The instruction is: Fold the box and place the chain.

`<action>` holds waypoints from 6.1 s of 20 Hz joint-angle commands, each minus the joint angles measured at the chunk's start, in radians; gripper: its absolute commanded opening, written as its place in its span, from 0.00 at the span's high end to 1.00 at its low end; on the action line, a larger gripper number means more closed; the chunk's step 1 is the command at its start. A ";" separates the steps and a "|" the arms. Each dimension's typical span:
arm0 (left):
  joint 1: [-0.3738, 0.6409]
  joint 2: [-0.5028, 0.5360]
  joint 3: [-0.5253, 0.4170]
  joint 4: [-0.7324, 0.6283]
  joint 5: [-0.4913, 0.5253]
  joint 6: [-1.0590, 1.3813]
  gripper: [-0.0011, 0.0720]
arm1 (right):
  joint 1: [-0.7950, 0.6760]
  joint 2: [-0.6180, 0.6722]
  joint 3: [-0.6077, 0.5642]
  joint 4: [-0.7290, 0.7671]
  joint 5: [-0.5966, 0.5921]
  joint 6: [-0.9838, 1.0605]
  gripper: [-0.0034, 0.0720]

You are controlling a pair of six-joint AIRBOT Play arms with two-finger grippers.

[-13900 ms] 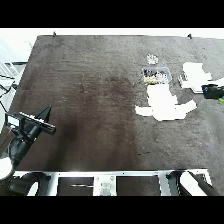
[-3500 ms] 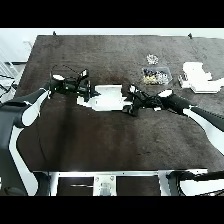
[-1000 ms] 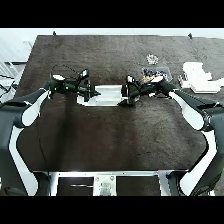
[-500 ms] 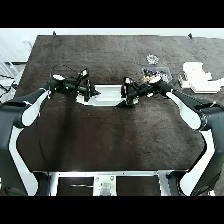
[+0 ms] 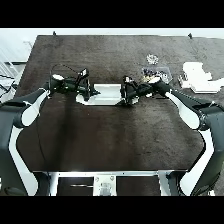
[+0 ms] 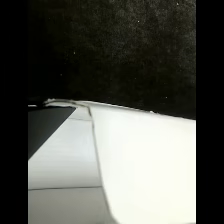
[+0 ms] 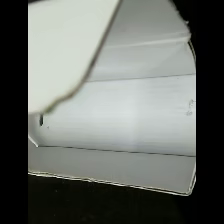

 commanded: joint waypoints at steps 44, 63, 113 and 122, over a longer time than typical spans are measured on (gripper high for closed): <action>-0.001 -0.001 0.000 0.010 0.000 0.000 0.96 | -0.024 -0.016 0.020 0.027 0.085 0.006 0.00; -0.001 -0.001 0.000 0.013 0.000 0.000 0.96 | -0.002 -0.018 0.034 -0.012 0.003 0.027 0.07; -0.001 -0.001 0.000 -0.008 0.000 0.000 0.96 | 0.003 -0.038 0.039 -0.046 -0.033 0.009 0.31; -0.001 0.000 0.000 -0.035 -0.028 0.001 0.68 | 0.003 -0.038 0.039 -0.046 -0.033 0.009 0.31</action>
